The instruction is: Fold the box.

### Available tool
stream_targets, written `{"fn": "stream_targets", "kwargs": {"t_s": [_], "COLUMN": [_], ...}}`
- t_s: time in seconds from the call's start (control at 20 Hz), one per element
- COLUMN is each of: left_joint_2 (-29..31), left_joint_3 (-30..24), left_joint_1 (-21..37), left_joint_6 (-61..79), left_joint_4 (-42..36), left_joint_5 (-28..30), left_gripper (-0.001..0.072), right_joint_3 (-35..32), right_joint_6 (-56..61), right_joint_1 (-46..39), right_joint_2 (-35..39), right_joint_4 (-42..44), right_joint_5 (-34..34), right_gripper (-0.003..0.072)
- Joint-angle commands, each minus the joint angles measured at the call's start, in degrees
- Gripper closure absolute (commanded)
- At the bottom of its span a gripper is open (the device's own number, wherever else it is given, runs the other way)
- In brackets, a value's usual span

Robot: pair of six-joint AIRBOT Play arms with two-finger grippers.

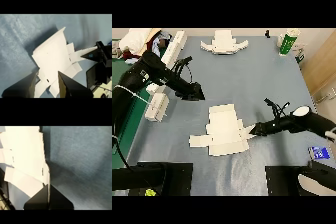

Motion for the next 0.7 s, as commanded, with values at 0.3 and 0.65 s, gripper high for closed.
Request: {"fn": "stream_targets", "kwargs": {"t_s": [0.3, 0.65], "left_joint_2": [-4.09, -16.31], "left_joint_3": [-15.26, -13.42], "left_joint_1": [4.17, 2.75], "left_joint_6": [15.96, 27.36], "left_joint_4": [-11.52, -23.65], "left_joint_5": [6.32, 4.87], "left_gripper": [0.0317, 0.0318], "right_joint_3": [-7.72, -7.69], "right_joint_6": [1.55, 1.99], "right_joint_1": [9.64, 9.64], "right_joint_2": [13.18, 13.22], "right_joint_4": [-0.07, -0.04], "right_joint_5": [-16.76, -16.55], "right_gripper": [0.0684, 0.0684]}}
